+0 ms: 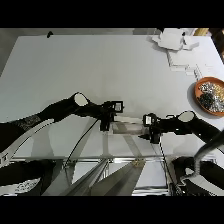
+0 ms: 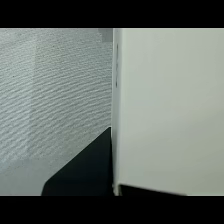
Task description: Fold the box and place the chain.
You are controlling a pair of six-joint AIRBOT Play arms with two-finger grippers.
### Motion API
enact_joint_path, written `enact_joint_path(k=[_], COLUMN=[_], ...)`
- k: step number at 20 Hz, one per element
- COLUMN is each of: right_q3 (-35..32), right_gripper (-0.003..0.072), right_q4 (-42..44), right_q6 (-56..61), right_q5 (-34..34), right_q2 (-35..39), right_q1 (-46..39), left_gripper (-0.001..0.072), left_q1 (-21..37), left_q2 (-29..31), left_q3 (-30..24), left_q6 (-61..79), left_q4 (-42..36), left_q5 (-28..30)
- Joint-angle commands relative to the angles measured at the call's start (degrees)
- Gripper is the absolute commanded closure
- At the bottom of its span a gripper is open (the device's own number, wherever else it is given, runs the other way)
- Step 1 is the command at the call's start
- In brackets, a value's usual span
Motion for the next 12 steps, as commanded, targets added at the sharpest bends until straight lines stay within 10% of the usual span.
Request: enact_joint_path(k=[1, 12], right_q3=[0.0, 0.0], right_gripper=[0.028, 0.028], right_q4=[0.0, 0.0], right_q6=[0.0, 0.0], right_q5=[0.1, 0.1], right_q2=[0.0, 0.0], right_q1=[0.0, 0.0], left_gripper=[0.07, 0.07], left_q1=[0.0, 0.0], left_q2=[0.0, 0.0], left_q3=[0.1, 0.1], left_q6=[0.0, 0.0], left_q4=[0.0, -1.2], left_q5=[0.0, -0.4])
